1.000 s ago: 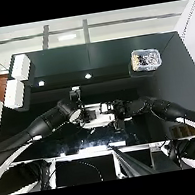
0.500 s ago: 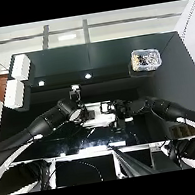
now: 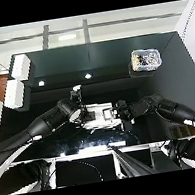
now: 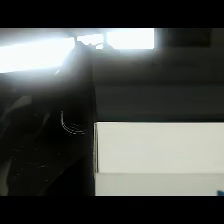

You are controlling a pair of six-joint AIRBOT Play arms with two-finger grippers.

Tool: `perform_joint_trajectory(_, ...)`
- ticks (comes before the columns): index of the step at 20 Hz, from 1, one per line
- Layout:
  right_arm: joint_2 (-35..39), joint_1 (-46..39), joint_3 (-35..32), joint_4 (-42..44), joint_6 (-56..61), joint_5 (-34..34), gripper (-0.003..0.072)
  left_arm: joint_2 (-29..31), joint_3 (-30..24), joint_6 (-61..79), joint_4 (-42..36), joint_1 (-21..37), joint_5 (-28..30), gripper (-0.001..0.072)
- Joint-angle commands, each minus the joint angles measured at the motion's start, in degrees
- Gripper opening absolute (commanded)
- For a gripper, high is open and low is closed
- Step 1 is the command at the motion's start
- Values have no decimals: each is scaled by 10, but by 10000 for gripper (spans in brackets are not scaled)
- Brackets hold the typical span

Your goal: Fold the box and place the chain.

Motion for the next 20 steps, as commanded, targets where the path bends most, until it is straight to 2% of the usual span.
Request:
perform_joint_trajectory(1,4,0,0,-8,2,-8,704,1,0,1,2,0,-3,28)
perform_joint_trajectory(3,4,0,0,9,3,-5,697,1,0,1,2,0,-2,28)
perform_joint_trajectory(5,4,0,0,33,7,-4,503,1,0,1,2,0,-2,28)
perform_joint_trajectory(6,4,0,0,35,15,-4,469,1,0,1,2,0,-2,28)
perform_joint_trajectory(8,4,0,0,40,38,-4,467,1,0,1,2,0,-2,28)
perform_joint_trajectory(9,4,0,0,41,43,-4,413,1,0,1,2,0,-2,29)
perform_joint_trajectory(10,4,0,0,42,56,-4,234,1,0,1,2,0,-2,28)
perform_joint_trajectory(15,4,2,0,55,93,1,237,1,0,1,-1,0,-2,28)
perform_joint_trajectory(20,1,17,0,86,120,57,237,0,0,1,-4,0,2,28)
